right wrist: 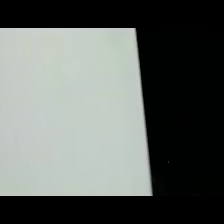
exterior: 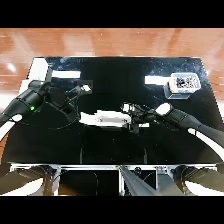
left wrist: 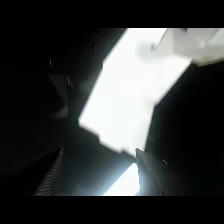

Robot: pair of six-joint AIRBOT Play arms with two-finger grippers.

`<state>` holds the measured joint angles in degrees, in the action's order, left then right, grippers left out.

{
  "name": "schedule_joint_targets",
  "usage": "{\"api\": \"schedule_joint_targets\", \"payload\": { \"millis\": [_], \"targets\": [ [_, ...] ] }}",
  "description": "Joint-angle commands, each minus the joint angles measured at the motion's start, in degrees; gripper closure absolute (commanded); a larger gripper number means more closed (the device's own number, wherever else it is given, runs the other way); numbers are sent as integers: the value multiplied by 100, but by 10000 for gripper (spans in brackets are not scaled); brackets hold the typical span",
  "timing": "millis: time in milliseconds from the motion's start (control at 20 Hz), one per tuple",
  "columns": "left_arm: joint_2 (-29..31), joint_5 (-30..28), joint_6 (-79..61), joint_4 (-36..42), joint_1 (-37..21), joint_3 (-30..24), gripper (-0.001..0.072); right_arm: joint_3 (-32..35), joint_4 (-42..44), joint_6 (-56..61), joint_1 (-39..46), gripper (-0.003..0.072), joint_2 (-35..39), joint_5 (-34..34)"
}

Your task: Fold the box and place the chain.

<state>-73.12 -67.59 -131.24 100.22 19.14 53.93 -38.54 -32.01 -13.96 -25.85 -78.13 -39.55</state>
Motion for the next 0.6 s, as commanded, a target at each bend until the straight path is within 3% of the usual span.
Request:
{"api": "schedule_joint_targets", "payload": {
  "millis": [0, 200, 250, 300, 350, 550],
  "targets": [
    [11, -444, 166, 857, -247, -35, 158, -7, 0, 2, 2, 127, 2, 28],
    [17, -431, -24, 2337, -282, -286, 173, -7, 0, 2, 2, 127, 2, 37],
    [15, -498, -149, 2664, -282, -402, 309, -7, 0, 2, 2, 127, 2, 37],
    [15, -619, -356, 2922, -284, -518, 538, -7, 0, 2, 2, 127, 2, 35],
    [15, -793, -688, 3228, -282, -640, 686, -7, 0, 2, 2, 127, 2, 35],
    [144, -636, -1390, 4081, -149, -984, 687, -7, 2, 7, 2, 127, 2, 31]
  ]
}}
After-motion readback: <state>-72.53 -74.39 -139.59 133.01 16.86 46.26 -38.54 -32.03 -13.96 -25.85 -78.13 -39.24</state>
